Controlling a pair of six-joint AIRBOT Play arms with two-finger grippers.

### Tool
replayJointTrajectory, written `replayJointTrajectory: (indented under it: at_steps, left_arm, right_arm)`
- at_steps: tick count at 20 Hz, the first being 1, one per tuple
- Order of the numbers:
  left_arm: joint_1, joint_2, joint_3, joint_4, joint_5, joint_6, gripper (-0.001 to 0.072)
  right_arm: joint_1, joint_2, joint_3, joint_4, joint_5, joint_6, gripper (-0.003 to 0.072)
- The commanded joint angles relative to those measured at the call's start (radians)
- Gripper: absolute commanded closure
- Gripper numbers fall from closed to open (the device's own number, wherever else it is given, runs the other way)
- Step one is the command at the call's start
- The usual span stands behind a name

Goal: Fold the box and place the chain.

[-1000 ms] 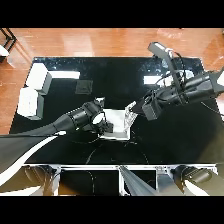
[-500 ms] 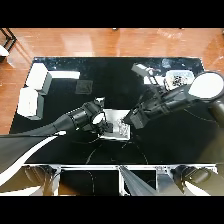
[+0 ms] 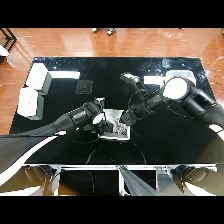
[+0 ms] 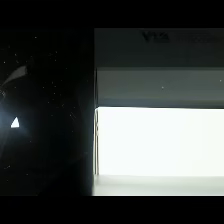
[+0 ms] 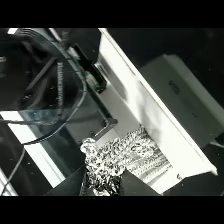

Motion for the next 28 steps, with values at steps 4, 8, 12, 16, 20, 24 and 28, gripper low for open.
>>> replayJointTrajectory:
  at_steps: [4, 8, 12, 16, 20, 24, 28]
  left_arm:
    - [0.001, 0.000, 0.001, 0.000, 0.000, 0.000, 0.0688]
    - [0.001, 0.000, 0.001, 0.000, 0.000, 0.000, 0.0688]
    - [0.001, 0.000, 0.002, -0.004, 0.000, 0.000, 0.0688]
    - [0.001, 0.001, 0.015, 0.000, 0.000, -0.010, 0.0688]
    - [0.001, 0.000, 0.018, 0.000, 0.000, -0.012, 0.0689]
    - [0.001, 0.002, 0.019, -0.005, -0.004, -0.012, 0.0337]
    - [0.000, 0.009, 0.068, -0.003, -0.067, 0.011, 0.0188]
  right_arm:
    - [0.021, -0.048, 0.000, -0.040, 0.001, 0.017, 0.0362]
    - [-0.038, -0.011, 0.001, -0.067, 0.133, 0.026, 0.0018]
    - [-0.216, 0.159, 0.000, -0.190, 0.238, 0.056, 0.0021]
    - [-0.404, 0.288, -0.013, -0.222, 0.245, 0.060, 0.0020]
    - [-0.436, 0.308, -0.039, -0.214, 0.243, 0.062, 0.0020]
    - [-0.436, 0.308, -0.043, -0.216, 0.244, 0.063, 0.0020]
    - [-0.436, 0.308, -0.043, -0.223, 0.244, 0.062, 0.0020]
